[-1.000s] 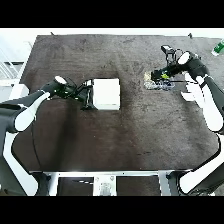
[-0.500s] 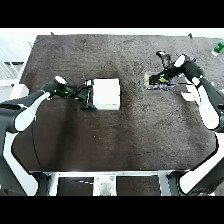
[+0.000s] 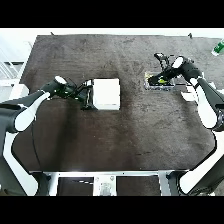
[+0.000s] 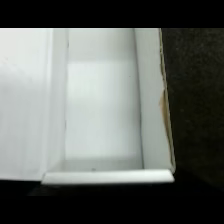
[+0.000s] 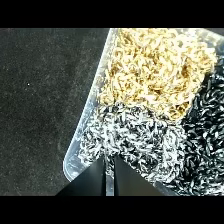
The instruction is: Fold the box and place the chain.
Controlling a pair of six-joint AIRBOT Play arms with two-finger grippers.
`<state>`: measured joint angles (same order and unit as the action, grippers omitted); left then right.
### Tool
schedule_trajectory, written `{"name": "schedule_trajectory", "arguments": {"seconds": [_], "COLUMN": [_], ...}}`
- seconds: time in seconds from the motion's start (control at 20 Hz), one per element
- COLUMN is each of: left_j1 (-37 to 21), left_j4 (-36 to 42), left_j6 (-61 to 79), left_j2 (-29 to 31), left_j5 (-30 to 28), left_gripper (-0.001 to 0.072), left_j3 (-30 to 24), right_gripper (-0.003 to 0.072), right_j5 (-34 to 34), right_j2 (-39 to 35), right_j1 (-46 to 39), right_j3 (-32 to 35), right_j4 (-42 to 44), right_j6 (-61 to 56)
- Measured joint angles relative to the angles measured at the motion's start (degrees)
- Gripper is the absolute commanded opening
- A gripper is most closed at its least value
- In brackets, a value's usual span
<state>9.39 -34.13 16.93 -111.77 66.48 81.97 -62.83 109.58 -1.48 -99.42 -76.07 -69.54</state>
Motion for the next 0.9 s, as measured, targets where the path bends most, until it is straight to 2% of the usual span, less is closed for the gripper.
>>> {"name": "schedule_trajectory", "arguments": {"seconds": [0.35, 0.9], "left_j1": [0.0, 0.0], "left_j4": [0.0, 0.0], "left_j6": [0.0, 0.0], "left_j2": [0.0, 0.0], "left_j5": [0.0, 0.0], "left_gripper": [0.0487, 0.0488], "left_j3": [0.0, 0.0], "right_gripper": [0.0013, 0.0013], "right_j5": [-2.5, -3.7], "right_j2": [-6.1, -22.1], "right_j1": [0.3, 4.0], "right_j3": [-0.5, -0.6], "right_j4": [0.4, 1.0], "right_j6": [0.6, 1.2]}}
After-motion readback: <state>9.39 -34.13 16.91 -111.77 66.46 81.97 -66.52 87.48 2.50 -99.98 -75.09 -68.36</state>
